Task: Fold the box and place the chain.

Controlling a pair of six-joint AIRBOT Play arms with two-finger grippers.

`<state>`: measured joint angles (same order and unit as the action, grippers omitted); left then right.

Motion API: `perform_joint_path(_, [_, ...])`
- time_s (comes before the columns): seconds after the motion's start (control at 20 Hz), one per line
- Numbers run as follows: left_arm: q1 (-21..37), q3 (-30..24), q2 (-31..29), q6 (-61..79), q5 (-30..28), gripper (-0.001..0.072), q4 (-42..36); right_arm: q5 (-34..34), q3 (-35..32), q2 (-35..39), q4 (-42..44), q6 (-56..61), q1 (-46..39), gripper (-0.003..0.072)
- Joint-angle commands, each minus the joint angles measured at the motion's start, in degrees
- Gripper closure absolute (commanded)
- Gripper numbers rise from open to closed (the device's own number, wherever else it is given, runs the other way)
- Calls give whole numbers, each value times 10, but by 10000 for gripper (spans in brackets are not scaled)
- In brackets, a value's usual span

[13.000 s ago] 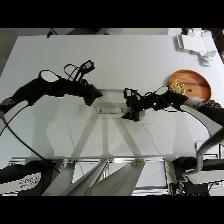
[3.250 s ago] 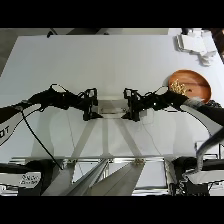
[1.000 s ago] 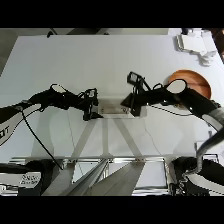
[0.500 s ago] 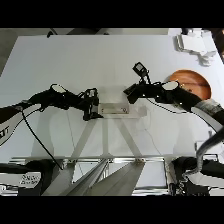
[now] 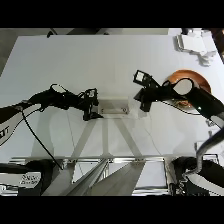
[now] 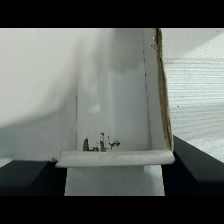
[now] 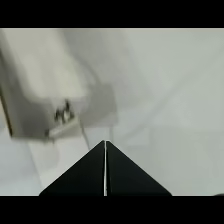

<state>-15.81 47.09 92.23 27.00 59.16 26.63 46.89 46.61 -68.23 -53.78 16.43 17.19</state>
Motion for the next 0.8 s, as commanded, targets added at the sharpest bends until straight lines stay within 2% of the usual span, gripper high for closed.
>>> perform_joint_path(0.0, [0, 0, 0, 0, 0, 498, 0, 48, -7, 7, -117, 11, 2, 603])
perform_joint_path(0.05, [0, 0, 0, 0, 0, 498, 0, 44, -7, -4, -118, 11, 8, 456])
perform_joint_path(0.1, [0, 0, 0, 0, 0, 498, 0, 37, -7, -18, -117, 10, 18, 395])
perform_joint_path(0.3, [0, 0, 0, 0, 0, 498, 0, -21, -7, -75, -114, 11, 64, 399])
perform_joint_path(0.45, [0, 0, 0, 0, 0, 498, 0, -67, -7, -99, -68, 10, 85, 403])
perform_joint_path(0.6, [0, 0, 0, 0, 0, 498, 0, -71, -7, -107, -30, -7, 94, 411])
perform_joint_path(0.75, [0, 0, 0, 0, 0, 498, 0, -75, -7, -107, 31, -59, 95, 460])
